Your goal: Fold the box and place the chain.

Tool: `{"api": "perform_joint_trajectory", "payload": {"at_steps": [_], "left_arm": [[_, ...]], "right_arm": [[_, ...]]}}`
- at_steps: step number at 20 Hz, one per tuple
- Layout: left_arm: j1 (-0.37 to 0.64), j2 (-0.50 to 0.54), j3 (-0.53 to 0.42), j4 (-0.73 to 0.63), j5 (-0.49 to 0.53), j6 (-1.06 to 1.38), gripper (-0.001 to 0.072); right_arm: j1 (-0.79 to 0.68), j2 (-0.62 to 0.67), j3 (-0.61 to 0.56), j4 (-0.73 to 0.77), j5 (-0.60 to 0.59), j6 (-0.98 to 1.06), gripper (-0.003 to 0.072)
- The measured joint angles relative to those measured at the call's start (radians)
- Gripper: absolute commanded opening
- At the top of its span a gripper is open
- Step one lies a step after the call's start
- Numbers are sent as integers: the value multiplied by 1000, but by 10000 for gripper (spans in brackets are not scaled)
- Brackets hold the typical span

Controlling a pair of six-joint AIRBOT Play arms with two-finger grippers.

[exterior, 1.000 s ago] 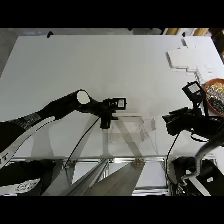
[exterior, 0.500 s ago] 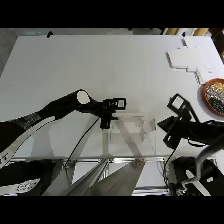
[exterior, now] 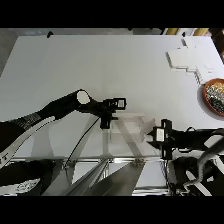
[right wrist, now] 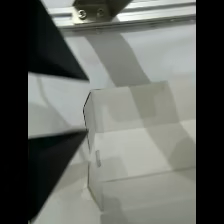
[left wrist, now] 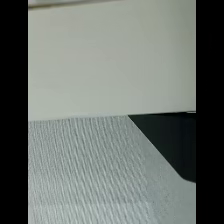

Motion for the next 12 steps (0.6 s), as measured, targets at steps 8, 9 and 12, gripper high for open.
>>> {"api": "perform_joint_trajectory", "payload": {"at_steps": [8,9,12], "left_arm": [[0,0,0,0,0,0,12],[0,0,0,0,0,0,12],[0,0,0,0,0,0,12]], "right_arm": [[223,-41,-141,-94,-319,-59,629],[240,-61,-149,-97,-352,-52,629],[270,-145,-163,-103,-453,-36,628]]}}
